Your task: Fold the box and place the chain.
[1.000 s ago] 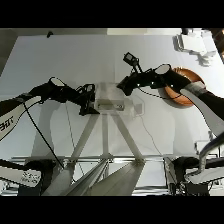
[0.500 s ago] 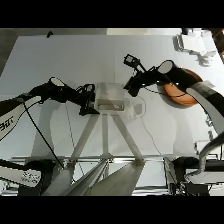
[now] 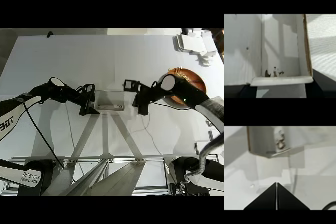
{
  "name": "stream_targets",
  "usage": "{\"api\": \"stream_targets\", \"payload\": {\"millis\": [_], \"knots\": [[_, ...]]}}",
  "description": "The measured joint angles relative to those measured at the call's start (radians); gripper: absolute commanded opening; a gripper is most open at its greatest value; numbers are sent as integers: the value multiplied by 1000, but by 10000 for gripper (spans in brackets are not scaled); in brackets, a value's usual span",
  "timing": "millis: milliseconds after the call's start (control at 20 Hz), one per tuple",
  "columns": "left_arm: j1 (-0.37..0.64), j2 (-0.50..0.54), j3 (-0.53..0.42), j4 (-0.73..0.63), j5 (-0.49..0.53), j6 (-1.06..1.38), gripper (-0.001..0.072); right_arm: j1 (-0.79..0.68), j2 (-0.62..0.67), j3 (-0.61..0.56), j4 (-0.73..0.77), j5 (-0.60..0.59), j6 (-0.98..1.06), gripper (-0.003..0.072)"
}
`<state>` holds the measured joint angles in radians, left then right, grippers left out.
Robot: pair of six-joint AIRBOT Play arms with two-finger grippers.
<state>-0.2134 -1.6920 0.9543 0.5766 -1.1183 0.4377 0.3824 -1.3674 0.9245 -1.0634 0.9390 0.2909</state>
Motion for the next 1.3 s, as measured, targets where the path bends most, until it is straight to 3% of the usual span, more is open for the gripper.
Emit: {"api": "stream_targets", "payload": {"millis": [100, 150, 450, 950, 1000, 1100, 1200, 1300], "knots": [[0, 0, 0, 0, 0, 0, 255, 26, -12, -14, -6, -46, -3, 190], [0, 0, 0, 0, 0, 0, 255, 39, -17, -19, -8, -69, -8, 216], [0, 0, 0, 0, 0, 0, 255, 79, -29, -28, 25, -135, -30, 224], [0, 0, 0, 0, 0, 0, 255, 85, -30, -29, 169, -144, -111, 211], [0, 0, 0, 1, -1, 0, 255, 85, -31, -29, 174, -144, -113, 159], [0, 0, 0, 1, 0, 0, 255, 85, -34, -29, 182, -145, -115, 151], [0, 0, 0, 0, 0, 0, 255, 85, -45, -29, 186, -150, -116, 160], [0, 0, 0, 1, 0, 0, 255, 85, -61, -29, 199, -152, -117, 231]]}}
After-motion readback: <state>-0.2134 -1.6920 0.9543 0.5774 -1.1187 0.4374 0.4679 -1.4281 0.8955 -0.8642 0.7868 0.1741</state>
